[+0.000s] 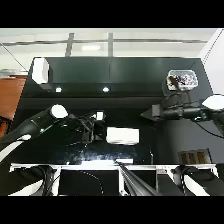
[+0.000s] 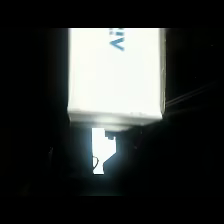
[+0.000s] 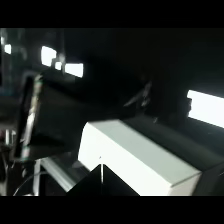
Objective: Fold the box and place the chain.
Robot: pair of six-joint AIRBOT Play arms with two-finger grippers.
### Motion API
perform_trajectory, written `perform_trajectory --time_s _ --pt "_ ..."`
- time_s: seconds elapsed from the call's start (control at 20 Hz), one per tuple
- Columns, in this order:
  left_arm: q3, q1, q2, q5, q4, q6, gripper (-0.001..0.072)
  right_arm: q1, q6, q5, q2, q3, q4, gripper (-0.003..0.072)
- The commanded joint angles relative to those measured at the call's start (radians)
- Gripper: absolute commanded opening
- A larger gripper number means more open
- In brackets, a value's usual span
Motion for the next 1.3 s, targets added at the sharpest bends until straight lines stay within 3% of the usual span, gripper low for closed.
perform_trajectory --time_s 0.0,0.2,0.65,0.85,1.25 --pt "0.002 0.023 0.113 -0.074 0.054 -0.117 0.0714 -0.095 -0.036 0.029 0.026 0.003 -0.022 0.0028" --pt "0.045 -0.037 0.143 -0.033 -0.027 -0.168 0.071 -0.097 -0.059 0.013 0.026 0.003 -0.022 0.0027" --pt "0.28 -0.266 -0.134 0.037 -0.03 -0.177 0.0709 -0.097 -0.08 0.01 0.026 0.003 -0.022 0.0027" --pt "0.283 -0.315 -0.18 0.076 -0.029 -0.177 0.0709 -0.097 -0.09 -0.005 0.026 0.003 -0.022 0.0027" --pt "0.282 -0.319 -0.193 0.089 -0.025 -0.222 0.0709 -0.097 -0.104 -0.036 0.026 0.003 -0.022 0.0027"
